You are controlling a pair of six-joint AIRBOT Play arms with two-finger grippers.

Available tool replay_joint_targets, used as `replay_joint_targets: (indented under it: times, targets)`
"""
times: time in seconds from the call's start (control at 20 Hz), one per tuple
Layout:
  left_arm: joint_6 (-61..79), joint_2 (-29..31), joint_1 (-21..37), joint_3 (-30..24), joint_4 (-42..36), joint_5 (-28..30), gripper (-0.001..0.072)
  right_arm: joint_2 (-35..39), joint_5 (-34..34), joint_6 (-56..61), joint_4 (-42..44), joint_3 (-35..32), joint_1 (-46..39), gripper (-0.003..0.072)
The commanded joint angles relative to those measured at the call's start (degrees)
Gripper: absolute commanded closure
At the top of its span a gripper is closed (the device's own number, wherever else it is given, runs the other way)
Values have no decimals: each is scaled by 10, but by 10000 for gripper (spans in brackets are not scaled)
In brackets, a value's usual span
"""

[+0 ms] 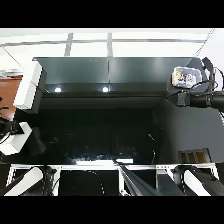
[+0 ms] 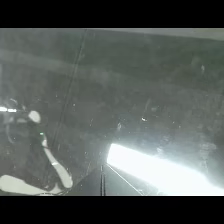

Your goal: Fold the box and place the chain.

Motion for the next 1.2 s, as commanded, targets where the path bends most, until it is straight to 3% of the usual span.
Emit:
replay_joint_targets:
  times: [0.0, 0.15, 0.35, 0.85, 0.9, 1.0, 1.15]
  targets:
    - [64, 1, 38, -2, -12, 94, 356, 0, -3, 7, 0, 0, 0, 677]
    - [115, 1, 39, -2, -73, 173, 356, 0, -3, 14, 2, 0, 0, 677]
    - [187, 0, 39, -2, -134, 235, 356, 0, -3, 24, 5, 0, 0, 677]
    - [187, -43, 6, -2, -149, 260, 355, 0, -8, 33, 5, 0, 5, 677]
    - [187, -43, 5, -2, -150, 266, 339, 0, -7, 33, 5, 0, 5, 677]
    - [184, -41, 3, 0, -150, 274, -6, 0, -7, 32, 5, 0, 5, 676]
    - [180, -22, -1, 36, -164, 256, -8, 0, -7, 32, 8, 0, 5, 677]
